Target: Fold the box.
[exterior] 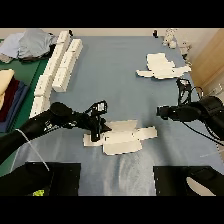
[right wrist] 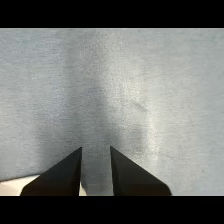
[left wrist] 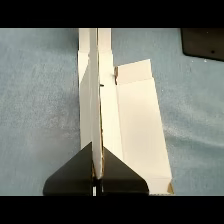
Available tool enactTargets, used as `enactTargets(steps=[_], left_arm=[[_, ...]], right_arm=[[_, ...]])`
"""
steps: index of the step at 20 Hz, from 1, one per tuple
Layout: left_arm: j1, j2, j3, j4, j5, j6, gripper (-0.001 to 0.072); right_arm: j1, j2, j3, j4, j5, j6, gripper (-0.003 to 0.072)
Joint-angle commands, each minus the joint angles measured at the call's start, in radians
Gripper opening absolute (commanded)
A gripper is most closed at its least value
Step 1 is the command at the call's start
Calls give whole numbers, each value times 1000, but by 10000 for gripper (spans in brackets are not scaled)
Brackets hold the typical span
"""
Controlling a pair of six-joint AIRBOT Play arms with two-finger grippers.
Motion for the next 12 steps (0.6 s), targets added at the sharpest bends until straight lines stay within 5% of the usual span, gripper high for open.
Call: enactTargets(steps=[1, 12], left_arm=[[0, -11, 40, -33, -72, 37, 14], [5, -131, 55, -23, -98, 42, 15]], right_arm=[[-1, 0, 1, 7, 0, 0, 267], [-1, -1, 1, 21, 0, 0, 268]])
